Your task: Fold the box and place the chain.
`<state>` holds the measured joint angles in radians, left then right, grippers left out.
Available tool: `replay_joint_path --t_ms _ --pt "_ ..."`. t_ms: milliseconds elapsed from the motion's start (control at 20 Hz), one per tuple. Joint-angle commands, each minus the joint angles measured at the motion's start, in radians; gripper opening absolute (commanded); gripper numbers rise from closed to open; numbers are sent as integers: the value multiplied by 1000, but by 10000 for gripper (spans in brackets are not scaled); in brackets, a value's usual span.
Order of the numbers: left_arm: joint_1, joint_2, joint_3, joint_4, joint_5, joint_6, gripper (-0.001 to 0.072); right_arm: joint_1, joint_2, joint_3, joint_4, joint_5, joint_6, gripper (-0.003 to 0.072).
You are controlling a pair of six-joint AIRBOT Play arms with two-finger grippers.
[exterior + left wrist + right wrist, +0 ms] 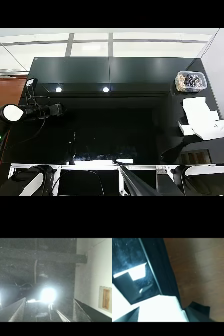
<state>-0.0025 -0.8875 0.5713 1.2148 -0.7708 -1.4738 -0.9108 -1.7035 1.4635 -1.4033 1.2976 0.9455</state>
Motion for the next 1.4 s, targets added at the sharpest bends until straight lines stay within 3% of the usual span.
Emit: replay_joint_path --t_ms 0,50,250,450,800,950,1100,1200,1250,1350 --pt "1 -1 1 0 -10 -2 705 1 -3 1 -3 82 -16 239" --pt "1 -1 1 0 -16 -13 705 1 -3 1 10 117 -16 20" --pt "1 -1 1 0 -21 -23 705 37 50 -30 159 161 -23 14" --pt "1 -1 1 1 -53 -23 705 138 175 -151 274 153 -50 14" --pt "-3 -1 1 1 -21 -22 705 374 551 -587 590 57 -105 14" --pt "-3 -2 1 -40 -15 -21 705 499 775 -855 837 -167 -160 14" --pt "-9 -17 1 -187 -16 51 705 659 936 -1106 1127 -410 -249 14" --pt "-25 -60 7 -444 -21 219 705 797 946 -1197 1185 -512 -257 14" --pt "-32 -106 29 -572 -62 314 704 869 946 -1222 1177 -550 -257 14" --pt "-37 -241 108 -673 -229 402 705 985 946 -1233 1151 -584 -257 14"
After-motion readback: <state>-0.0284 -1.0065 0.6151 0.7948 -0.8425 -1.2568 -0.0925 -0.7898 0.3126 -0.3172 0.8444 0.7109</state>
